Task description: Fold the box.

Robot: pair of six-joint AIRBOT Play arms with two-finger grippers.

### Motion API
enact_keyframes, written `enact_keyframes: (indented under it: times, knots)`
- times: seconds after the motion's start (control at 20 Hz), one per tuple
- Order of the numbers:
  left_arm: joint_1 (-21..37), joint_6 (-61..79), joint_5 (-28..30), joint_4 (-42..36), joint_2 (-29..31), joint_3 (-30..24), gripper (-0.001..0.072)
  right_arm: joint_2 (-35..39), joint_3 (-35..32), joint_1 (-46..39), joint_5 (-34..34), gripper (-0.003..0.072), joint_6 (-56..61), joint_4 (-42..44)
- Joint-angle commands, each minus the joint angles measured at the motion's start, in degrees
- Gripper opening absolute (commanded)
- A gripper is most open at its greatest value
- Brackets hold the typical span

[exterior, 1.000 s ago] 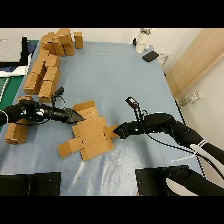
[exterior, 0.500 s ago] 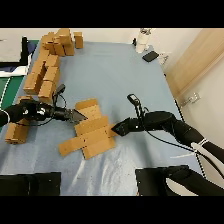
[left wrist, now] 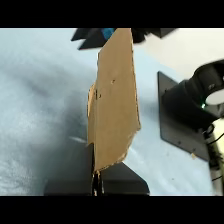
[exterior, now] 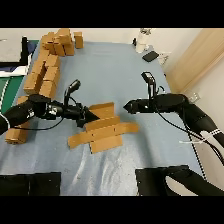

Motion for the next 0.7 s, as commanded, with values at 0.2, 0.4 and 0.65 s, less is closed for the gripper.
enact_keyframes:
  times: [0.2,0.4,0.65]
  knots:
    - [-5.2,15.0,5.9,2.3,0.1,-1.2,0.0013,-0.2,1.4,-0.7,0.0,0.0158,4.4,-1.9]
    - [-5.4,15.1,2.9,2.2,-3.7,-1.2,0.0013,-0.5,1.4,-0.7,0.0,0.0159,5.5,-1.8]
    - [-6.2,19.7,3.3,-1.9,-3.8,-2.3,0.0013,-1.5,1.4,-0.7,0.0,0.0159,5.8,-1.8]
